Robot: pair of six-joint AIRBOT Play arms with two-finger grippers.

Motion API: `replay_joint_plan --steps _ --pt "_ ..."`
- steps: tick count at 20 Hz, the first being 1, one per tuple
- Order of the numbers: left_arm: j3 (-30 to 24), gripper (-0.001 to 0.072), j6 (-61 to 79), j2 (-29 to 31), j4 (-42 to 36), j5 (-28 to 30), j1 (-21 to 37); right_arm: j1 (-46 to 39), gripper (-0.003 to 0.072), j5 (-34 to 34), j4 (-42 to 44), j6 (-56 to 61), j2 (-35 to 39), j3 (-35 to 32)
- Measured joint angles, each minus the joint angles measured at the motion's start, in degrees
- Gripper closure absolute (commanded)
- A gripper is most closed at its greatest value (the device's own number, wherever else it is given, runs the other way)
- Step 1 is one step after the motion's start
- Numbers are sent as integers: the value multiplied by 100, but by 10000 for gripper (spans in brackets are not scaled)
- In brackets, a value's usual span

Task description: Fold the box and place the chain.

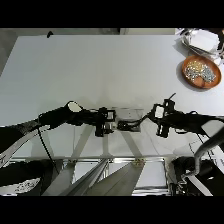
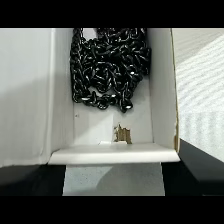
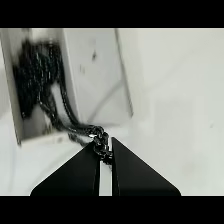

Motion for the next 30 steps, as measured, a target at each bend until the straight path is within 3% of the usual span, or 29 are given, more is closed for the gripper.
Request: replay_joint_plan --steps 4,9,12,18,19,20,22,24,26,30 --pt "0 500 -2 0 0 0 0 0 670 -11 1113 42 715 28" --pt "0 500 0 0 2 0 0 225 669 -87 1971 59 828 35" --pt "0 500 0 0 2 0 0 577 669 -234 2122 138 413 35" --pt "0 500 0 0 0 0 0 979 668 -831 2149 723 -1167 35" --pt "0 500 0 0 0 0 0 999 658 -841 2149 839 -1416 35" --pt "0 500 0 0 0 0 0 1012 587 -852 2151 927 -1635 35" --pt "0 500 0 0 0 0 0 1032 564 -866 2149 1106 -1950 35" --pt "0 500 0 0 0 0 0 1040 558 -863 2149 1266 -2168 35" --pt "0 500 0 0 0 0 0 1045 467 -857 2149 1403 -2273 42" --pt "0 500 -2 0 0 0 0 796 466 -529 2096 1648 -2168 166"
